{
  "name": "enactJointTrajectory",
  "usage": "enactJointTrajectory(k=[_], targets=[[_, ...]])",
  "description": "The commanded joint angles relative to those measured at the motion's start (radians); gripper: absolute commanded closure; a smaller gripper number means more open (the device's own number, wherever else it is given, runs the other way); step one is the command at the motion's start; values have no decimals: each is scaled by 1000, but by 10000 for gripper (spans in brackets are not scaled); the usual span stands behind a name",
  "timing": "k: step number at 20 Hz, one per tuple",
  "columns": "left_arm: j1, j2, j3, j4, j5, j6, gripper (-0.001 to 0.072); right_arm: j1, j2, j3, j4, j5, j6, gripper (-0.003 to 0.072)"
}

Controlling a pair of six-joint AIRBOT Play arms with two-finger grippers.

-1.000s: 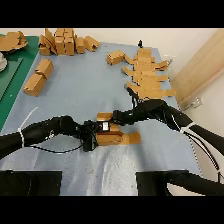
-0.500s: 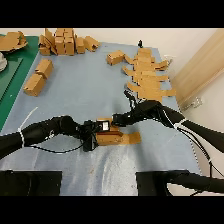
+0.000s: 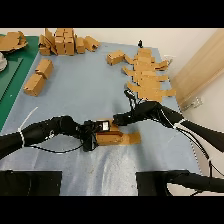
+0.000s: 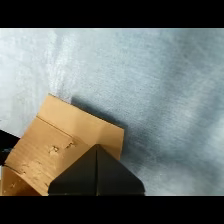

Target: Fold the box.

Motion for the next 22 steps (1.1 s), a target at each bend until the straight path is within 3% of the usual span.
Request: enactJointTrajectory(k=[1, 5, 12, 17, 18, 19, 20, 21, 22], targets=[[0, 0, 0, 0, 0, 1, 241, -2, 0, -16, -20, 21, -9, 685], [0, 0, 0, 0, 0, 1, 241, -6, 80, -14, -33, -54, -20, 685], [0, 0, 0, 0, 0, 1, 241, -69, 452, -15, -306, -233, 39, 684], [0, 0, 0, 0, 0, 1, 241, -52, 695, -60, -336, -512, -77, 682], [0, 0, 0, 0, 0, 1, 240, -43, 726, -84, -335, -566, -143, 634], [0, 0, 0, 0, 0, 0, 241, -18, 742, -111, -347, -596, -197, 517], [0, 0, 0, 0, 0, 1, 241, 2, 744, -138, -365, -571, -202, 447], [-2, 0, 0, 0, -2, 1, 241, 19, 740, -169, -374, -520, -223, 287], [-1, 0, 0, 0, -2, 1, 241, 34, 725, -206, -392, -441, -273, 204]])
